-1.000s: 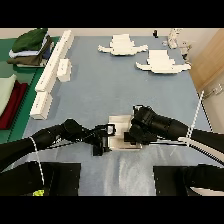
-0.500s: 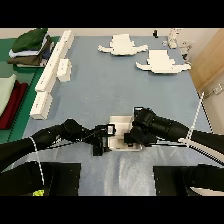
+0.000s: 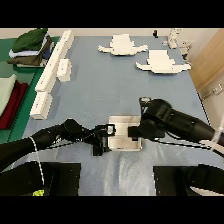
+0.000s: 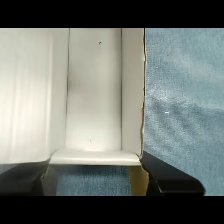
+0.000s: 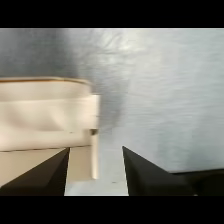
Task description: Fold the box.
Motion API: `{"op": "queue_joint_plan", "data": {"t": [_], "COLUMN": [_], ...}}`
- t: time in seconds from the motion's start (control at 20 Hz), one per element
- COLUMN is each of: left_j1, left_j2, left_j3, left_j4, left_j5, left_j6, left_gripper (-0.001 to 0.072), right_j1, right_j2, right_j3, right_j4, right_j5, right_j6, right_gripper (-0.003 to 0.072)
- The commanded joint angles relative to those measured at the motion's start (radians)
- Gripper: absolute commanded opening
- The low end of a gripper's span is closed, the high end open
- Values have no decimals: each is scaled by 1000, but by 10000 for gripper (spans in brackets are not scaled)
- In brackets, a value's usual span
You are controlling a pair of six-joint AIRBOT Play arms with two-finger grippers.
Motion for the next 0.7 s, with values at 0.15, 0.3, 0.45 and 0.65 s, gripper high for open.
{"op": "queue_joint_plan", "data": {"t": [0.15,0.3,0.45,0.65], "left_j1": [0,0,0,0], "left_j2": [0,0,0,0], "left_j3": [1,0,0,0], "left_j4": [0,0,0,0], "left_j5": [0,0,0,0], "left_j6": [0,0,0,0], "left_gripper": [511,511,511,511], "right_j1": [-163,-375,-613,-841], "right_j2": [191,173,109,-126], "right_j3": [21,-15,-93,-121], "right_j4": [-139,22,412,934], "right_j5": [-137,-5,261,260], "right_j6": [-103,-315,-623,-1110], "right_gripper": [77,7,6,5]}}
